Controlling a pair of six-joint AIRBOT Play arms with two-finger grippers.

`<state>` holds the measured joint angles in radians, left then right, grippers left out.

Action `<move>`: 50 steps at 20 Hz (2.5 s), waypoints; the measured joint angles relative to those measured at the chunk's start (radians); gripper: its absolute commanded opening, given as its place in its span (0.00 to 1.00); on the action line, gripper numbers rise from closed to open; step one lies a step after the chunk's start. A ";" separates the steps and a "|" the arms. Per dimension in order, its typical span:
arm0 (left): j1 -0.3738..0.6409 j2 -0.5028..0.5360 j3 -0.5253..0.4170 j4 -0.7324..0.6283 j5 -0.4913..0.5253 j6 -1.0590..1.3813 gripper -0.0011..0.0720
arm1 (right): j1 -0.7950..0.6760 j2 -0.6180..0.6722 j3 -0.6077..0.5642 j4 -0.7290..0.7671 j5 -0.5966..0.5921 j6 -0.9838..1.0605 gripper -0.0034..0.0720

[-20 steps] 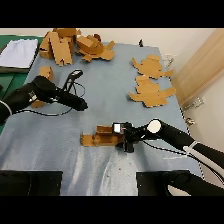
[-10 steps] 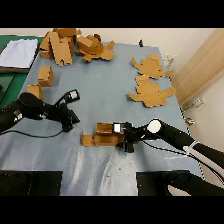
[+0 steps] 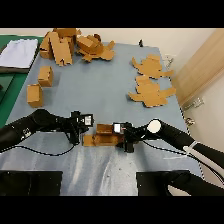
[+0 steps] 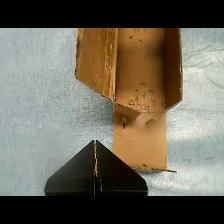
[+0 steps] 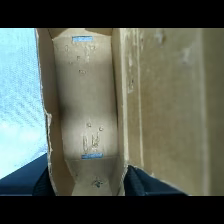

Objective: Fold the box.

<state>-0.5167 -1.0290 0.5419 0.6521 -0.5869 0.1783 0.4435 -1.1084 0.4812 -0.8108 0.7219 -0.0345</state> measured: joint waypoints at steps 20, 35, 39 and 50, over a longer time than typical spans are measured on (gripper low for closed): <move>-0.197 0.095 0.036 -0.056 -0.099 -0.316 0.03 | 0.000 0.000 0.000 0.000 0.000 0.000 0.65; -0.074 -0.256 0.182 -0.246 -0.126 -0.318 0.03 | 0.000 0.000 0.000 0.000 0.000 0.000 0.65; -0.064 -0.307 0.189 -0.268 -0.185 -0.344 0.03 | 0.000 0.000 0.000 0.000 0.000 0.000 0.65; -0.058 -0.331 0.193 -0.272 -0.153 -0.354 0.03 | 0.000 0.000 0.000 0.001 0.002 0.000 0.65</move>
<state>-0.5743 -1.3598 0.7345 0.3798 -0.7399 -0.1761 0.4435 -1.1084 0.4816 -0.8101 0.7238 -0.0345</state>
